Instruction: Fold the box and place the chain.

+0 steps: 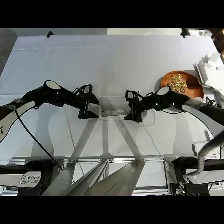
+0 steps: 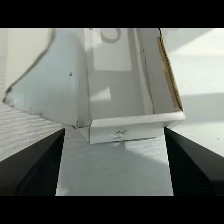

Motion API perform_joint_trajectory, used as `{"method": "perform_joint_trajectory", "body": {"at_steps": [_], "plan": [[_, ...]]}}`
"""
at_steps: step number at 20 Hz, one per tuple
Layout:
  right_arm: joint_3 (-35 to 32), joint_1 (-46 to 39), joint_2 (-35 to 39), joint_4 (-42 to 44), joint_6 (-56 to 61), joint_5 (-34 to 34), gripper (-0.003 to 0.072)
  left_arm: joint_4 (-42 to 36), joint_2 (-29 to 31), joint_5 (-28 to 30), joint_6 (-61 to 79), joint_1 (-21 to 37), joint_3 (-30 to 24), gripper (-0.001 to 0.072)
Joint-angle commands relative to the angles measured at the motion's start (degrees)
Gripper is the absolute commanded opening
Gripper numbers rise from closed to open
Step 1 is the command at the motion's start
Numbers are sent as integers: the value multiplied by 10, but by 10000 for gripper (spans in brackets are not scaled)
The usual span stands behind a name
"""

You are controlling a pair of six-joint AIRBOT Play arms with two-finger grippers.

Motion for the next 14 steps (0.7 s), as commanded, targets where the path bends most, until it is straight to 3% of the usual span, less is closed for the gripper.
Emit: {"method": "perform_joint_trajectory", "body": {"at_steps": [1, 11, 14], "plan": [[0, 0, 0, 1, 2, 0, 456, -4, 0, -6, -20, -2, 0, 701], [0, 0, 0, 1, 2, 0, 456, 13, 1, -24, -20, -2, 0, 701], [0, 0, 0, 1, 2, 0, 456, 12, 0, 10, -20, -8, 0, 700]]}}
